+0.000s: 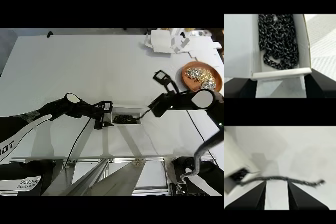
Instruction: Fold the box and place the chain.
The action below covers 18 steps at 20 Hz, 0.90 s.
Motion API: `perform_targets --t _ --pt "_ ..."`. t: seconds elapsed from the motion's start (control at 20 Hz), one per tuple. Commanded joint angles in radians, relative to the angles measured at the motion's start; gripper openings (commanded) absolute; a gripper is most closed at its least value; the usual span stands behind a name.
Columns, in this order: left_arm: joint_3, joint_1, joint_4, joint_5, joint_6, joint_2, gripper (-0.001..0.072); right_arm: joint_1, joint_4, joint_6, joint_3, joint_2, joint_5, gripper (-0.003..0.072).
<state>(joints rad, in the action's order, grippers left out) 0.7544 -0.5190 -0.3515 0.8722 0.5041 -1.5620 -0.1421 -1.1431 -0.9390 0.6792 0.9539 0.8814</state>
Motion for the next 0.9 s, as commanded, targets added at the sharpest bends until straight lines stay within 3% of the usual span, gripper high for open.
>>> perform_targets --t 0.0,0.1,0.2,0.25,0.45,0.7,0.85 --pt "0.0 0.0 0.0 -0.001 0.0 0.001 0.017 0.139 -0.084 -0.273 0.001 0.014 -0.059 0.0299" --pt "0.0 0.0 0.0 0.0 0.0 0.001 0.017 0.173 -0.084 -0.273 0.001 0.059 -0.064 0.0306" --pt "0.0 0.0 0.0 0.0 0.0 0.001 0.017 0.174 -0.08 -0.273 0.001 0.122 -0.076 0.0395" --pt "0.0 0.0 0.0 0.0 0.0 0.001 0.017 0.174 -0.08 -0.273 0.001 0.156 -0.083 0.0403" --pt "0.0 0.0 0.0 0.0 0.0 0.001 0.017 0.174 -0.081 -0.271 0.001 0.242 -0.125 0.0403" --pt "0.0 0.0 0.0 0.0 0.0 0.001 0.017 0.137 -0.084 -0.249 0.001 0.259 -0.175 0.0392" --pt "0.0 0.0 0.0 0.0 0.0 0.001 0.017 0.091 -0.089 -0.212 0.001 0.263 -0.189 0.0333"
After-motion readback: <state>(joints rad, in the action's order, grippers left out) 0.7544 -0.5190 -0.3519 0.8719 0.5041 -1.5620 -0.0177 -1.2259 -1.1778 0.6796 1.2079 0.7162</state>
